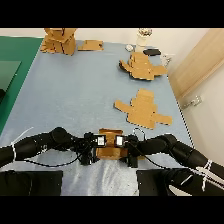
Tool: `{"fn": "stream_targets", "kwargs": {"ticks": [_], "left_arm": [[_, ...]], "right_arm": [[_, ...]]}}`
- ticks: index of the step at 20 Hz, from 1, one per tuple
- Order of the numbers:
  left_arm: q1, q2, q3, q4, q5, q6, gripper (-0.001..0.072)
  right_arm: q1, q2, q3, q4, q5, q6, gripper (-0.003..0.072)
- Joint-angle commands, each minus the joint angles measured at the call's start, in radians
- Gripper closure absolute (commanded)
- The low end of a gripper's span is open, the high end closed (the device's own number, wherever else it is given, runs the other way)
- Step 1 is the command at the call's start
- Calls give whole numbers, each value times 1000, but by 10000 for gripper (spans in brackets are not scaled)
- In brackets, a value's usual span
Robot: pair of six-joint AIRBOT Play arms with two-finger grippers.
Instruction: Fold the box.
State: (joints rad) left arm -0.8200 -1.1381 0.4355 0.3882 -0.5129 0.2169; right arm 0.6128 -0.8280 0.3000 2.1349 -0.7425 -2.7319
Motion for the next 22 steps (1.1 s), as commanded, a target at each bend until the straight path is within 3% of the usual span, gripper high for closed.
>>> {"fn": "stream_targets", "kwargs": {"ticks": [1,2,3,6,8,19,21,22], "left_arm": [[-3,-2,1,0,23,-1,67],[-3,-2,1,0,21,-1,183],[-3,-2,1,1,12,0,224],[-3,-2,2,0,-7,-1,221],[-3,-2,2,0,-29,-1,143],[-3,-2,2,0,-29,-1,141],[-3,-2,2,0,-30,-2,-10],[-3,-2,2,0,-30,-2,-10]], "right_arm": [[0,0,0,0,0,0,97],[0,0,0,0,0,0,97],[0,0,0,0,0,0,97],[0,0,0,0,0,0,97],[0,0,0,0,0,0,97],[0,0,0,0,0,0,97],[0,0,0,0,0,0,97],[0,0,0,0,0,0,97]]}}
